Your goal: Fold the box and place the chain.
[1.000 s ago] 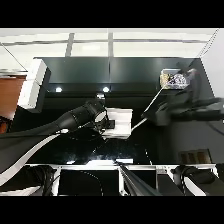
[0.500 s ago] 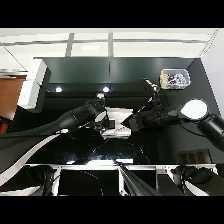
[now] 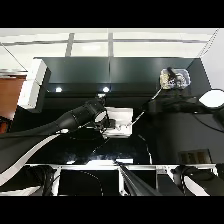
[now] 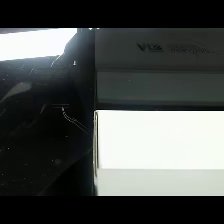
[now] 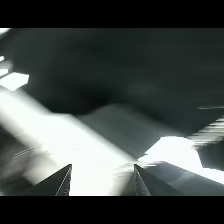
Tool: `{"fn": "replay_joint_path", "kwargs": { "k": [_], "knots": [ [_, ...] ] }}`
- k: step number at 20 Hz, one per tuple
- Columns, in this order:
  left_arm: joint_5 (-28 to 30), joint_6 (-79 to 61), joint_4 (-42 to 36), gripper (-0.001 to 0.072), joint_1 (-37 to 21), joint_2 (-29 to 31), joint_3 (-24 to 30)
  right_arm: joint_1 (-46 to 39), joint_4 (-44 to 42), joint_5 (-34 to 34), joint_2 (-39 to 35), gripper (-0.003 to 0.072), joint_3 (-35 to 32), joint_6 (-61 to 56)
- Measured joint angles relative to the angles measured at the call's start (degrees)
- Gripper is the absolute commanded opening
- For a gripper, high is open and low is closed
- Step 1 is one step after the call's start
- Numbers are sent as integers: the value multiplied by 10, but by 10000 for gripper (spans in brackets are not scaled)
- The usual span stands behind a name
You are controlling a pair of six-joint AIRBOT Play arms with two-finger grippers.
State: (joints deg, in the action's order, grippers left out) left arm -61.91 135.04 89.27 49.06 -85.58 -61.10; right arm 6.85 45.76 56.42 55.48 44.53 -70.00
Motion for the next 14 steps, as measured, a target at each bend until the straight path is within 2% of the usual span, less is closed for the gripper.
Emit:
{"fn": "replay_joint_path", "kwargs": {
  "k": [1,2,4,8,14],
  "knots": [
    [0,0,0,32,0,0,0,-28,46,-18,4,524,0,-27],
    [0,0,0,32,0,0,0,-55,95,-39,11,680,1,-57],
    [1,0,0,32,0,0,0,-92,164,-76,37,679,4,-96],
    [1,0,0,32,0,0,0,-121,225,-116,143,679,57,-146],
    [0,0,0,32,0,0,0,-118,196,-105,325,679,217,-231]
  ]
}}
